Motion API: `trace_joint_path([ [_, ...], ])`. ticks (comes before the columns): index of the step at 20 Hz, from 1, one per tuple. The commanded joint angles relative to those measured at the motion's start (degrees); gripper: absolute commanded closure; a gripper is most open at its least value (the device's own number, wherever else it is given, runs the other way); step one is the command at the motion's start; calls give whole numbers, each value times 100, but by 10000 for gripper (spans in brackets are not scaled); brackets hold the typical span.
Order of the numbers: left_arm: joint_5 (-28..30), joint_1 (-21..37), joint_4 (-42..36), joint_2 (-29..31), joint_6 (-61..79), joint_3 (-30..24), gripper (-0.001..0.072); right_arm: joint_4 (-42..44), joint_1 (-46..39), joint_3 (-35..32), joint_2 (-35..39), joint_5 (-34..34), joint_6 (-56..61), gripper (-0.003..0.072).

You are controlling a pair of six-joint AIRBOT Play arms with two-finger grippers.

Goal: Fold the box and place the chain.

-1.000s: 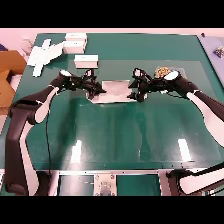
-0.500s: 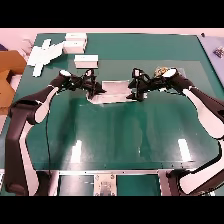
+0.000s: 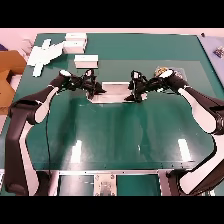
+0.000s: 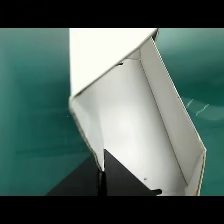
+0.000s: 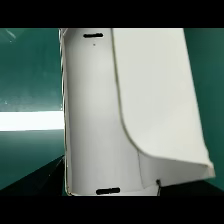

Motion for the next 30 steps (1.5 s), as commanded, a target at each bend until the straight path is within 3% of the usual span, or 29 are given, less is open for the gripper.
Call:
trace_joint_path([
  [1, 2, -2, 0, -4, -4, -2, 691, 188, 0, 42, -177, 269, -310, 74],
  [30, 4, -2, 0, -2, -4, -2, 690, 817, -208, 111, -734, 638, -890, 76],
])
